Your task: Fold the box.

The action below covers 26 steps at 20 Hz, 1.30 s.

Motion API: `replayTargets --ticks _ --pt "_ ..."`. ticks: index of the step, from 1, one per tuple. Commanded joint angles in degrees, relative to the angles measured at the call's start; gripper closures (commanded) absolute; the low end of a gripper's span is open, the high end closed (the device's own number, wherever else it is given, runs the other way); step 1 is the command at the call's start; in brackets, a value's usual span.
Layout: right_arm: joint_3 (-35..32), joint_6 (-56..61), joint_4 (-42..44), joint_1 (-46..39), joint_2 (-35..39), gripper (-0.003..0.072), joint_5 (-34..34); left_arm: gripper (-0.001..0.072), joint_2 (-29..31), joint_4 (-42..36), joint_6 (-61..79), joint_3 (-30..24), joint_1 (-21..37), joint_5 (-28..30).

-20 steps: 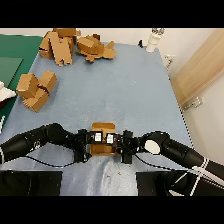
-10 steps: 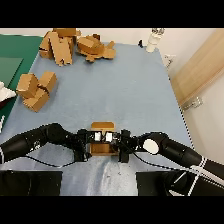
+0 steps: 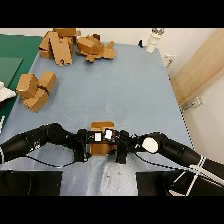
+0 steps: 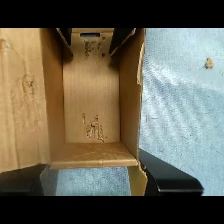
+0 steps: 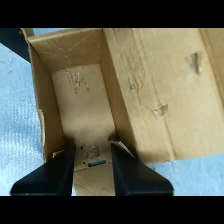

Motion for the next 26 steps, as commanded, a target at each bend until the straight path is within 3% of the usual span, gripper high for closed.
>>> replayTargets --ticks 1,6,7,9,10,14,17,20,23,26 --pt "0.0 -0.1 1.0 0.1 0.0 0.0296 0.3 0.02 0.0 0.0 0.0 0.0 0.0 0.0" --pt "0.0 0.0 0.9 0.0 0.0 0.0302 0.3 0.0201 0.0 0.0 0.0 0.0 0.0 0.0" --pt "0.0 0.4 0.7 0.0 0.0 0.0342 0.4 0.02 0.0 0.0 -0.1 0.0 0.0 0.0" --pt "0.0 7.6 -2.7 -0.1 0.0 0.0666 1.3 0.02 0.0 0.0 -0.1 0.0 0.0 -0.1" --pt "0.0 15.8 -8.4 -0.1 0.0 0.0683 1.6 0.02 0.0 0.0 -0.1 0.0 0.0 -0.1" --pt "0.0 54.4 -36.2 -2.9 3.3 0.0684 8.4 0.02 0.0 0.0 -0.1 0.0 0.0 0.0" --pt "0.0 63.4 -38.8 -7.5 12.4 0.0684 14.0 0.02 0.0 0.0 -0.1 0.0 0.0 -0.7" --pt "0.0 73.0 -43.0 -13.1 21.7 0.0685 25.3 0.02 0.0 0.0 -0.1 0.0 0.0 -0.9" --pt "-1.3 80.2 -39.0 -20.5 27.1 0.0684 33.0 0.02 0.0 0.0 -0.1 0.0 0.0 -0.9" --pt "-7.1 80.1 -21.2 -24.2 26.8 0.0685 26.2 0.02 0.0 0.0 -0.1 0.0 0.0 -0.9"
